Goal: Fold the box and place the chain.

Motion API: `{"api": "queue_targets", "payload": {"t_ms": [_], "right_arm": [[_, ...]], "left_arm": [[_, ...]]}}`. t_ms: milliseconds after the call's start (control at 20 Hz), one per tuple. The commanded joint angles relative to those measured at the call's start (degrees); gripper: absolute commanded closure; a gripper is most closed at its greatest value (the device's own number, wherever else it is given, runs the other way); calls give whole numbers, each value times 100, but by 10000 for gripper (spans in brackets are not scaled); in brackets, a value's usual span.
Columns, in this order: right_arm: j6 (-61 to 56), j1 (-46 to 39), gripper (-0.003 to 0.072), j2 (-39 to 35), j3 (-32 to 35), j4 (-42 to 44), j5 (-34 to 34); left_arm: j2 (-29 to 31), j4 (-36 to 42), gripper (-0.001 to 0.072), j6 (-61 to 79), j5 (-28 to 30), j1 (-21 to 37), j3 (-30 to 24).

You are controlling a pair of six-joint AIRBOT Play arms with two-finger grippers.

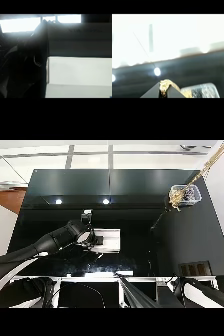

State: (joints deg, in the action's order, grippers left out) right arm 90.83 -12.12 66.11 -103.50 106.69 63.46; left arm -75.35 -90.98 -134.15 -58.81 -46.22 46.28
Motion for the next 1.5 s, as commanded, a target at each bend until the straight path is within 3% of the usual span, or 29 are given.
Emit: {"api": "queue_targets", "payload": {"t_ms": [0, 200, 400, 750, 1050, 1450], "right_arm": [[310, 4, 667, -195, -511, 595, 234], [560, 221, 667, -393, -509, 769, 815], [675, 946, 667, -789, -374, 568, 1294], [894, 2367, 667, -1204, 1104, 450, 2345], [1167, 3366, 667, -1193, 2605, 1495, 1967], [1165, 4640, 668, -831, 3045, 1961, 1139]], "left_arm": [[-2, -2, 675, 2, 4, 7, -2], [-2, -2, 675, 2, 2, 7, -2], [-2, -2, 675, 2, 9, 7, -2], [-2, -2, 675, 2, 7, 7, -2], [-2, -2, 675, 2, 4, 7, -2], [-2, -2, 675, 2, 4, 4, -2]]}}
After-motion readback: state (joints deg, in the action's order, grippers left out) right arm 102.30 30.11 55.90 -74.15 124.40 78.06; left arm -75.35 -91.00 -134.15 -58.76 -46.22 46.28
